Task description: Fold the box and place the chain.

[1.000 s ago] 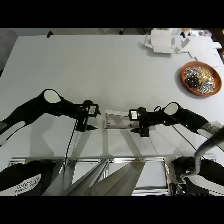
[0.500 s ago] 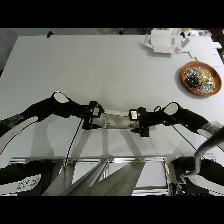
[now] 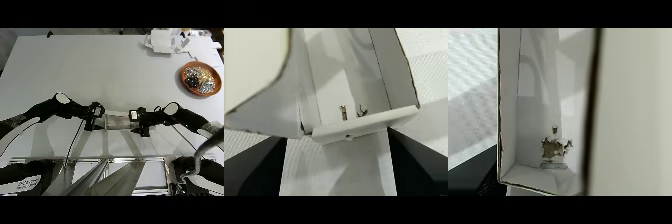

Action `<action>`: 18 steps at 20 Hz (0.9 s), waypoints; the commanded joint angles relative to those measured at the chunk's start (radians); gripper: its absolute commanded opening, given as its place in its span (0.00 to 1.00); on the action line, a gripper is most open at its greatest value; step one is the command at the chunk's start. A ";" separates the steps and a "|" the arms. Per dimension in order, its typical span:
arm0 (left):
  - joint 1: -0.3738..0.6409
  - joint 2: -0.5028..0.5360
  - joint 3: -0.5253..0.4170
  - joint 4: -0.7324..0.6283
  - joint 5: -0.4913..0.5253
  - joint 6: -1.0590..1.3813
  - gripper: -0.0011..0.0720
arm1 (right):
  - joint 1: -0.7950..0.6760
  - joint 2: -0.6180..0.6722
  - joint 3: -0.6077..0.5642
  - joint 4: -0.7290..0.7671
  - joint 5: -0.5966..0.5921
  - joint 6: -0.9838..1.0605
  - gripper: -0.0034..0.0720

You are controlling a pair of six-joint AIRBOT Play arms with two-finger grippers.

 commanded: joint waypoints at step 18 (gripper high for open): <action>-0.021 0.019 -0.104 -0.103 0.095 -0.139 0.99 | 0.000 0.000 0.000 0.002 0.000 0.004 0.44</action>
